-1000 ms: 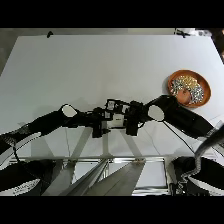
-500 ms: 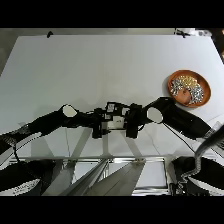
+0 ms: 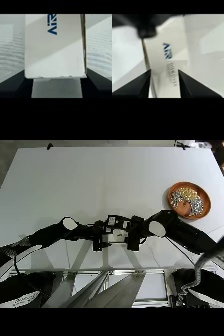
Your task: Fold the box and place the chain.
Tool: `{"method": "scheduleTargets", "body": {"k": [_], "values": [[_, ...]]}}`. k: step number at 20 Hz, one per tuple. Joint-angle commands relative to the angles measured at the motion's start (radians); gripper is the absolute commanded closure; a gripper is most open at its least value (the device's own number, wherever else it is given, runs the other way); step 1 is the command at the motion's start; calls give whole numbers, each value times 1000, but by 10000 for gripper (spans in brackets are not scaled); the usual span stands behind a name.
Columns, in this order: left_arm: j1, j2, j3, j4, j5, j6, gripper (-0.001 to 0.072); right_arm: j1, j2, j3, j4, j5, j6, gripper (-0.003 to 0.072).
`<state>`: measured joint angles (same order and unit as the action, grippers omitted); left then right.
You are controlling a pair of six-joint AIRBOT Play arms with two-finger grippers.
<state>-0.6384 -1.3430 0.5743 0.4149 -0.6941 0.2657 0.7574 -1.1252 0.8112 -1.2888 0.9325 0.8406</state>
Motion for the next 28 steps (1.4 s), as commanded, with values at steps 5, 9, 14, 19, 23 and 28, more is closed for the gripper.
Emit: {"method": "scheduleTargets", "body": {"k": [5, 9, 14, 19, 23, 28], "values": [[1, 0, 0, 1, 8, -2, 637, -58, 127, 0, 107, -50, 4, 594], [1, 0, 0, 1, 8, -2, 637, -79, 138, -74, 329, -90, 15, 670], [1, 0, 0, 1, 8, -2, 637, -79, 138, -245, 492, -214, -39, 671], [1, 0, 0, 1, 8, -2, 637, -79, 133, -253, 511, -243, -63, 671], [1, 0, 0, 1, 8, -2, 637, -79, 114, -255, 503, -246, -64, 671], [1, 0, 0, 1, 8, -2, 637, -109, 93, -255, 502, -242, -64, 671]]}}
